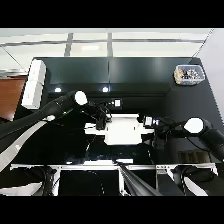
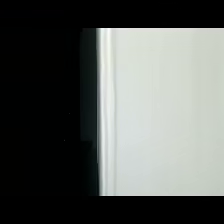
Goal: Fold the box and place the chain.
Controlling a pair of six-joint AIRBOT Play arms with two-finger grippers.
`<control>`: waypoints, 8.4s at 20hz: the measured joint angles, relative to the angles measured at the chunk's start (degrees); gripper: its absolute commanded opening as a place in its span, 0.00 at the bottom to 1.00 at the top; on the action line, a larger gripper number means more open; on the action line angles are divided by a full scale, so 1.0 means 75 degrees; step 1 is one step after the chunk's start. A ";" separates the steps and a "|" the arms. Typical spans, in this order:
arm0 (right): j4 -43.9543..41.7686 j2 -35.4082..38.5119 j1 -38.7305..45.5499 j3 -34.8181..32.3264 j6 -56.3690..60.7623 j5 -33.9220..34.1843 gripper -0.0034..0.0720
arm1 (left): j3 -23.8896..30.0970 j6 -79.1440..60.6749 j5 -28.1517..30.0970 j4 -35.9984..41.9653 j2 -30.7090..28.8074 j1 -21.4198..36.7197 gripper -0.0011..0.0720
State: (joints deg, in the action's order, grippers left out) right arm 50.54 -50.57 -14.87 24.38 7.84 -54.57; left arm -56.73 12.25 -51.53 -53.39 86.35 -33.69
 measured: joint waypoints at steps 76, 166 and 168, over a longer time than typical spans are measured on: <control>-0.2159 -0.2716 -0.0277 0.0702 -0.3144 0.1303 0.98 | 0.0000 0.0015 -0.0364 0.0009 0.0003 -0.0012 0.05; -0.1897 -0.2725 -0.0344 0.0697 -0.2687 0.1515 0.66 | 0.1154 0.4185 0.1119 0.1594 -0.0769 0.0595 0.05; -0.1909 -0.2725 -0.0344 0.0697 -0.2669 0.1513 0.66 | 0.0921 0.4403 0.0883 0.1113 -0.0976 0.0717 0.05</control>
State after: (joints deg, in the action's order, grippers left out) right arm 36.23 -71.00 -17.45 29.61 -12.19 -43.22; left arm -49.82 45.28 -44.91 -45.04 79.02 -28.32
